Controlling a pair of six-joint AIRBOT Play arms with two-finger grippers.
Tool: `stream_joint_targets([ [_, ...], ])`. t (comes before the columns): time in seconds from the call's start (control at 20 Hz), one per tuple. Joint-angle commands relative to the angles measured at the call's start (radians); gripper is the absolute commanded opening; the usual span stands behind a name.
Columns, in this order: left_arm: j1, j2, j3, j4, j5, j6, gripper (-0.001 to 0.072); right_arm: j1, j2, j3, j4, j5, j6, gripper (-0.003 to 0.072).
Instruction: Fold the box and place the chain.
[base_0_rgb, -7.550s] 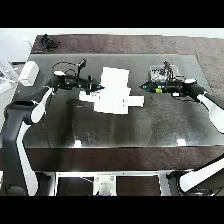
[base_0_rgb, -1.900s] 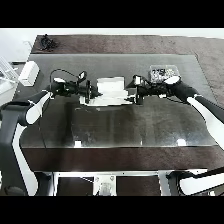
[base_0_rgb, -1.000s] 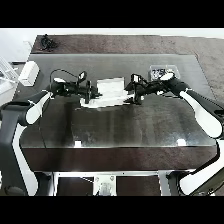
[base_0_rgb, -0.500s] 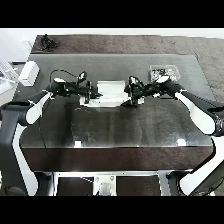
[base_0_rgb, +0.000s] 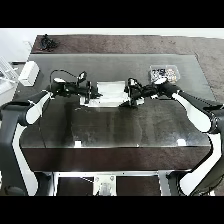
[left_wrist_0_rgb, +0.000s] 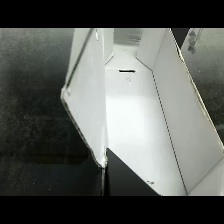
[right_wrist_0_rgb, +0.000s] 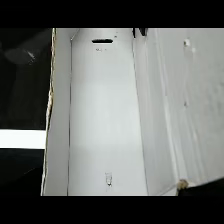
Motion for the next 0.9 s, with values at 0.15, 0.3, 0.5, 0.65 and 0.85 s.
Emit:
stream_joint_targets([
  [0.15,0.000,0.000,0.001,0.000,0.000,0.000,0.0020,0.002,-0.009,0.003,0.002,0.000,-0.017,0.0669],
  [0.3,0.000,0.000,0.001,0.000,0.000,0.000,0.0019,0.002,-0.010,0.003,0.002,0.003,-0.019,0.0662],
  [0.5,0.000,0.000,0.001,0.000,0.000,0.000,0.0020,0.002,-0.010,0.003,0.002,0.012,-0.019,0.0661],
  [0.65,0.000,0.000,0.001,0.000,0.000,0.000,0.0020,0.002,-0.010,0.003,0.002,0.014,-0.019,0.0660],
  [0.85,0.000,0.000,0.001,0.000,0.000,0.000,0.0020,0.002,-0.012,0.003,0.002,0.014,-0.020,0.0653],
])
